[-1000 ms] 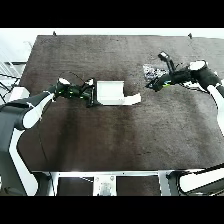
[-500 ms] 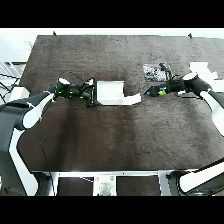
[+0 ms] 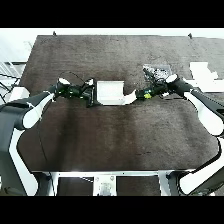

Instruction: Fold the box and place the chain.

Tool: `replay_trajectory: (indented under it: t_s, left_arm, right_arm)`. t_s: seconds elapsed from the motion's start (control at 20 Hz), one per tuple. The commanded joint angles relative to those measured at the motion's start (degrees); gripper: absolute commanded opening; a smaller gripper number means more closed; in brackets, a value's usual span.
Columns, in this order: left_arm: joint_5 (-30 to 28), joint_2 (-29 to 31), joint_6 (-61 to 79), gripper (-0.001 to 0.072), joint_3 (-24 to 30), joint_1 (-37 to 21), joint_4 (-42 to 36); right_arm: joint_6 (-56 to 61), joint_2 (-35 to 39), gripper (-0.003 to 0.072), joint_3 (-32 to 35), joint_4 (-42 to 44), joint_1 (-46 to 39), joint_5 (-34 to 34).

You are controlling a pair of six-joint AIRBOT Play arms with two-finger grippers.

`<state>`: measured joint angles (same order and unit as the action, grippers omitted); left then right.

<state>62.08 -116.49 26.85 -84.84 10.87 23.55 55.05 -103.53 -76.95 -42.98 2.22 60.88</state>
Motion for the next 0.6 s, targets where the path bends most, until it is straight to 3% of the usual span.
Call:
replay_trajectory:
  t_s: [0.0,0.05,0.1,0.15,0.4,0.45,0.5,0.55]
  left_arm:
    - [0.07,-0.02,0.00,0.0515,-0.02,-0.04,0.00]
    - [0.07,-0.02,0.00,0.0516,-0.02,-0.04,0.02]
    - [0.09,-0.02,0.00,0.0515,-0.02,-0.04,0.02]
    - [0.07,-0.02,0.00,0.0516,-0.02,-0.02,0.02]
    - [0.09,-0.02,0.00,0.0515,-0.02,-0.04,0.02]
    - [0.07,-0.02,0.00,0.0515,-0.02,-0.04,0.02]
    - [0.07,-0.02,0.00,0.0515,-0.02,-0.04,0.02]
    - [0.07,-0.02,0.00,0.0516,-0.02,-0.04,0.02]
  right_arm:
    - [1.99,0.81,0.0016,-2.71,0.85,1.03,1.88]
    - [2.01,1.20,0.0111,-3.13,1.31,1.33,2.45]
    - [2.01,1.51,0.0313,-3.39,2.14,1.70,3.37]
    - [1.99,1.73,0.0387,-3.72,2.14,1.75,4.42]
    - [2.01,2.60,0.0401,-3.80,2.03,2.12,5.70]
    - [2.01,2.49,0.0531,-3.63,1.90,2.60,5.64]
    - [1.99,2.12,0.0580,-3.61,1.79,3.08,5.64]
    - [2.01,1.97,0.0580,-3.61,1.79,3.32,5.66]
